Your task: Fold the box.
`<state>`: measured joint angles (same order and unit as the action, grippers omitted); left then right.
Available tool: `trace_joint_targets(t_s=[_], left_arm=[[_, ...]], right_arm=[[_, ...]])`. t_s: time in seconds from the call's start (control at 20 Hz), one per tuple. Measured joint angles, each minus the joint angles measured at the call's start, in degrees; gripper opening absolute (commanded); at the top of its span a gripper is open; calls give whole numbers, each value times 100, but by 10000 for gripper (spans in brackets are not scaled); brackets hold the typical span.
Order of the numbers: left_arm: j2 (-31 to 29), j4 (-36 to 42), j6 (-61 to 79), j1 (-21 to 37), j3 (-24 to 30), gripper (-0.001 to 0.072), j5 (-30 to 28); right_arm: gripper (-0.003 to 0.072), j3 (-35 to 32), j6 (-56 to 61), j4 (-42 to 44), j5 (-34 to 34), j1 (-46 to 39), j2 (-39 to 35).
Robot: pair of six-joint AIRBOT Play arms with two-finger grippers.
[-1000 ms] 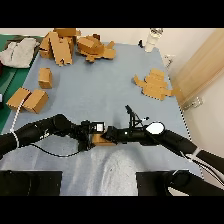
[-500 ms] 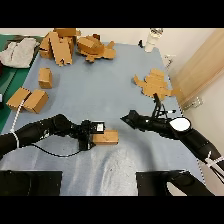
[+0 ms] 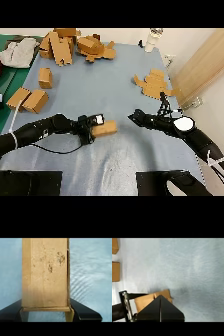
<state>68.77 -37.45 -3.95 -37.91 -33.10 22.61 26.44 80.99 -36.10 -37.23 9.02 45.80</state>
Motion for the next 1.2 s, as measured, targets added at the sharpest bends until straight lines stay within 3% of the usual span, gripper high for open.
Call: trace_joint_targets(t_s=[0.15,0.3,0.6,0.75,1.0,1.05,1.1,1.2], left_arm=[[-317,0,-907,275,0,520,-181],[-726,-157,-1908,1104,-4,520,-258],[-1189,-826,-3279,4138,-295,520,417],[-1239,-946,-3473,5337,-417,520,918],[-1263,-1113,-3571,6113,-483,521,1281],[-1268,-1137,-3574,6159,-490,551,1290],[-1268,-1158,-3578,6194,-494,696,1298],[-1268,-1202,-3598,6245,-501,698,1333]], right_arm=[[0,-2,0,-70,203,-251,-7],[0,9,0,-13,275,-658,-11],[0,13,-136,11,22,-1016,-11],[0,11,-179,11,-42,-1056,-11],[0,11,-208,50,-140,-1080,-11],[0,11,-212,52,-160,-1082,-11],[0,11,-214,57,-201,-1082,-11],[0,11,-216,68,-254,-1082,-11]])
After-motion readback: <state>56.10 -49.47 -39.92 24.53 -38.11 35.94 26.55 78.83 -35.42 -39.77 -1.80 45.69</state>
